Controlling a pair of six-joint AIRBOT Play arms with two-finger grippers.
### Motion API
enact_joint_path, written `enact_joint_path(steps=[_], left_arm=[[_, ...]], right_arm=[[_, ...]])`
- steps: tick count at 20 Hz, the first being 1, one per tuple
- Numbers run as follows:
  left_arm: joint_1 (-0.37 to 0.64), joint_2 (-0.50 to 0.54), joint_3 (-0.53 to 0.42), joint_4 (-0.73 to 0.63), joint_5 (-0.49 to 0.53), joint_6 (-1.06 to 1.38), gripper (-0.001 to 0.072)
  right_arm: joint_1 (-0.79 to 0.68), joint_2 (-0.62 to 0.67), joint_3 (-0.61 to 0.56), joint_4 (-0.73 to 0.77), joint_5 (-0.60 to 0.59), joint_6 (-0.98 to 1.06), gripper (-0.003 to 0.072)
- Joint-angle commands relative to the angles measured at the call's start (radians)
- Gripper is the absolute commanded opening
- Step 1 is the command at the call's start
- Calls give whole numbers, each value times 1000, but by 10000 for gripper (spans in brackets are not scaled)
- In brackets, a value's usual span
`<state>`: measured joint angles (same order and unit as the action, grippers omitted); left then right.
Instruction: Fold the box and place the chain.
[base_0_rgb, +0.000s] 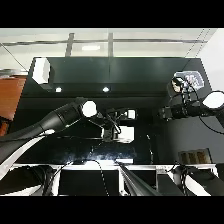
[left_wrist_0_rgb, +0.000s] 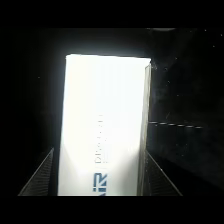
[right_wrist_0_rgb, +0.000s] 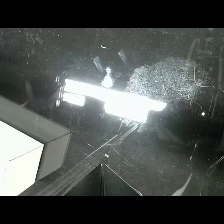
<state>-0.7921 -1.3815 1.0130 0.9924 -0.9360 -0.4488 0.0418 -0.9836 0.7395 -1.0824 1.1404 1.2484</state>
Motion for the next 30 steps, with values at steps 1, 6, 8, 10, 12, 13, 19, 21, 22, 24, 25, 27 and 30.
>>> enact_joint_path(steps=[1,6,8,10,12,13,19,21,22,24,25,27,30], left_arm=[[0,-1,1,-1,-10,-6,720],[-2,-16,1,-1,-7,-6,720],[-2,-16,1,-1,-8,-6,720],[-2,-16,1,-2,-11,-6,720],[-2,-16,1,-2,-11,-7,720],[-2,-16,1,-2,-12,-9,720],[-2,-16,1,-2,-27,-9,720],[-2,-16,1,-2,-36,-9,720],[-2,-16,1,-2,-38,-9,720],[-2,-16,1,-1,-38,-9,720],[-2,-16,1,-2,-37,-9,720],[-2,-16,0,-1,-36,-9,720],[-2,-18,0,-2,-34,-9,720]], right_arm=[[0,1,0,0,-1,0,21],[0,1,0,0,-1,0,21],[0,1,0,0,-1,0,21],[0,1,0,0,-1,0,21],[0,1,0,0,-1,0,21],[0,1,0,0,-1,0,21],[0,1,0,0,-1,0,21],[0,1,0,0,-1,0,21],[0,1,0,0,-1,0,21],[0,1,0,0,-2,-1,21],[0,1,-1,0,-3,-1,21],[0,1,0,0,-4,-1,21],[0,1,0,0,-14,-1,21]])
